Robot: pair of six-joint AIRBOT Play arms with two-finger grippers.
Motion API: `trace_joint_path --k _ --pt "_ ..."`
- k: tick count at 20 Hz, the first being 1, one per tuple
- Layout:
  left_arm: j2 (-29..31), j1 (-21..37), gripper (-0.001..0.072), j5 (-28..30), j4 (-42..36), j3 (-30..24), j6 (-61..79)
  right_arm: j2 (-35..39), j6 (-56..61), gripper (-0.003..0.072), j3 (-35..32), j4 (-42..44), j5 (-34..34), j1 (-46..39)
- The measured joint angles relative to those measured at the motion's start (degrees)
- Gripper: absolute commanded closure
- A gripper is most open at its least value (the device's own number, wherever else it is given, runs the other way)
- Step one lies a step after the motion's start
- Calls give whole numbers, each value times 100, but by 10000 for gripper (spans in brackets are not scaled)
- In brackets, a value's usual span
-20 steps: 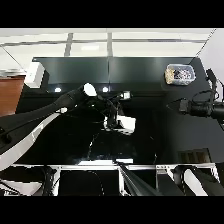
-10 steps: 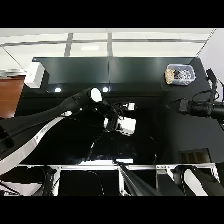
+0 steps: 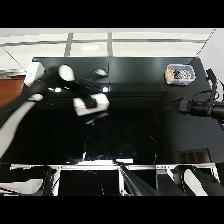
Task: Fold the box and place the chain.
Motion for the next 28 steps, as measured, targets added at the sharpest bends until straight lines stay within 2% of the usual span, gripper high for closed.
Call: trace_joint_path --k 4,7,10,13,18,20,21,22,23,26,28 --pt "262 1923 434 -164 802 -15 -1429 0 2 675 0 2 -138 -2" --pt "306 3272 434 -197 789 -44 -1947 0 11 675 0 7 -269 0" --pt "293 4092 433 144 656 -55 -2109 0 48 675 0 7 -411 0" --pt "197 4409 433 669 413 -57 -1759 0 101 674 0 9 -570 -4" --pt "-39 4472 428 1537 376 -57 -1390 0 162 675 0 7 -769 -4" --pt "-173 4478 412 1709 328 -57 -1338 0 166 675 0 7 -822 -4" --pt "-245 4478 345 1801 267 -57 -1329 0 175 675 0 7 -848 -4" --pt "-306 4478 126 1851 199 -57 -1311 0 177 675 0 9 -861 -4" --pt "-365 4478 -11 1893 125 -57 -1307 0 179 674 0 7 -870 -4" --pt "-426 4478 -11 2037 -35 42 -1290 0 179 675 0 9 -890 -4" --pt "-361 4478 -9 2002 -96 297 -1320 0 179 674 0 11 -922 70"
